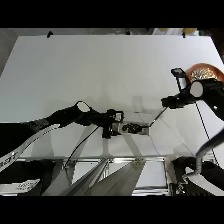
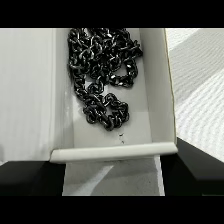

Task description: Fold the box and place the chain.

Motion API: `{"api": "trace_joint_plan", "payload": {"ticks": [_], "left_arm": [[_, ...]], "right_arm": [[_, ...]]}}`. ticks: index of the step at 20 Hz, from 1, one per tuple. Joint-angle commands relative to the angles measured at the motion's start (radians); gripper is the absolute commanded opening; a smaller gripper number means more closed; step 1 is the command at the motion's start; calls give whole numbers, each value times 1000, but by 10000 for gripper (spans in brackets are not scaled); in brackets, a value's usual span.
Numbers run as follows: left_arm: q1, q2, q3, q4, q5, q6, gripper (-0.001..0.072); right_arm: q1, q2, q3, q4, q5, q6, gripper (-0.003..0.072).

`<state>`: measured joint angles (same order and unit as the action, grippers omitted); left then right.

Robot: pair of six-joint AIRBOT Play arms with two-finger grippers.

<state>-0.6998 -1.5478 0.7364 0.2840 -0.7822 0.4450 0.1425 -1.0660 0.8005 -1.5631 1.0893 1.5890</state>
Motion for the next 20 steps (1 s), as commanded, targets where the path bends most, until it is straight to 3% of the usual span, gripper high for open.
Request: {"api": "trace_joint_plan", "payload": {"ticks": [1,5,9,15,20], "left_arm": [[0,0,0,0,0,0,314],[0,0,0,0,0,0,314],[0,0,0,0,0,0,314],[0,0,0,0,0,0,314],[0,0,0,0,0,0,314]], "right_arm": [[53,161,0,3,113,-1,18],[157,282,0,76,200,0,18],[294,361,0,259,209,0,18],[490,411,0,387,130,37,18],[579,408,0,414,-51,61,19]]}}
